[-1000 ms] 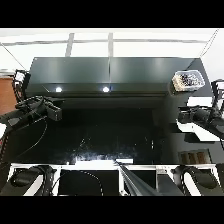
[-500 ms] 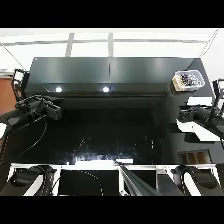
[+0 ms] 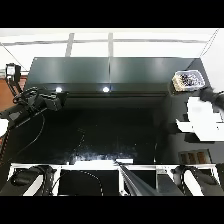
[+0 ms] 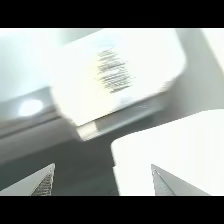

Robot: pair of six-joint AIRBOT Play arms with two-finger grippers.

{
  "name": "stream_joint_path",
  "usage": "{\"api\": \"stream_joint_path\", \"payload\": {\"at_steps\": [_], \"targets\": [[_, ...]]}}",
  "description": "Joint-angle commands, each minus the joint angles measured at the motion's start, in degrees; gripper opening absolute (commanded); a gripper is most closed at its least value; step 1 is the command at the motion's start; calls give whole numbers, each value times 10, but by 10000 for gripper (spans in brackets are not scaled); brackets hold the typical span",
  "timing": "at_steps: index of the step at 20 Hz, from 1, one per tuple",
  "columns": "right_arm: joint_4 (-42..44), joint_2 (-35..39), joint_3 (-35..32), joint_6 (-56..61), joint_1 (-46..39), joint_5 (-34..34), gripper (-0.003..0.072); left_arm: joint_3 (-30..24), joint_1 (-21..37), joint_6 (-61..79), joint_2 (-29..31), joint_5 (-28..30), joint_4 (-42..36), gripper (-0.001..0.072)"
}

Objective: Fold the box and place the chain.

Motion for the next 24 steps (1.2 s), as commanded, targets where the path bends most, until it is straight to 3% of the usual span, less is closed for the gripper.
{"api": "stream_joint_path", "payload": {"at_steps": [1, 4, 7, 12, 15, 18, 24], "targets": [[-62, -164, 151, 52, -123, 98, 720, 0, 0, -23, -2, 1, -4, 708], [-62, -273, 270, 8, -200, 224, 720, 0, 0, -23, -2, 1, -3, 709], [-60, -323, 328, -3, -265, 247, 720, 0, 0, -22, -3, -6, -1, 708], [-17, -407, 376, -102, -346, 268, 720, 0, 0, -21, -4, -43, -1, 706], [114, -462, 402, -226, -393, 336, 720, 0, 0, -21, -4, -74, -2, 705], [233, -511, 427, -264, -457, 391, 720, 0, 0, -21, -4, -87, -2, 706], [214, -548, 449, -297, -484, 409, 720, 0, 1, -21, -4, -84, -2, 705]]}}
